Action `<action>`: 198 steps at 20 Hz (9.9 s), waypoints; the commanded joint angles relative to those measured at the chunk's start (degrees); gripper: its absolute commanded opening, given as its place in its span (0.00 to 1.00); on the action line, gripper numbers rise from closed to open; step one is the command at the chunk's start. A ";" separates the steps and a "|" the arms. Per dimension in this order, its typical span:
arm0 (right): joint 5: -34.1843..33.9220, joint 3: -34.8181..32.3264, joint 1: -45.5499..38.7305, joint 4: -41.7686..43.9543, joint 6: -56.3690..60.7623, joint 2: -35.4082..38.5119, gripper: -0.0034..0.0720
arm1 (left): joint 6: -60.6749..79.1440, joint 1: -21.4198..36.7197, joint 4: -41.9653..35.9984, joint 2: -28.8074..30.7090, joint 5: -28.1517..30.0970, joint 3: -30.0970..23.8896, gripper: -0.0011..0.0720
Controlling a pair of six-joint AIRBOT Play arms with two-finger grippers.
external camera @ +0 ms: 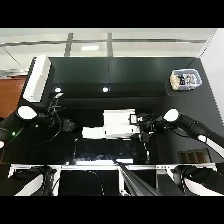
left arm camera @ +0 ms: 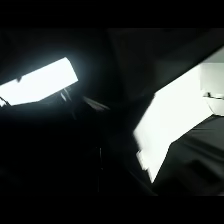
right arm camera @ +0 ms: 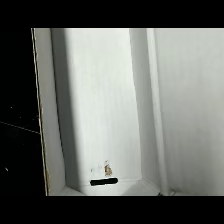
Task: Fold the box and place the chain.
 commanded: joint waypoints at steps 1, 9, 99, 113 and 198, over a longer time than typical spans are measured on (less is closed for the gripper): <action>0.00 -0.02 0.04 0.00 0.00 -0.02 0.62 | -11.43 7.10 -6.16 -4.48 -6.08 -2.69 0.05; 0.00 -0.02 0.07 0.02 0.00 -0.02 0.62 | 4.52 -6.67 -31.58 -16.94 -2.03 -2.75 0.05; 0.00 -0.02 0.07 0.02 0.00 -0.02 0.62 | -75.80 -46.71 27.93 -27.32 -5.42 34.27 0.04; 2.32 0.17 -0.48 -1.64 4.96 3.72 1.00 | -72.63 -46.56 27.76 -27.30 -5.51 34.27 0.04; 20.17 11.98 -5.03 -3.15 83.87 1.68 0.53 | -73.99 -46.49 31.52 -29.00 -7.91 37.66 0.05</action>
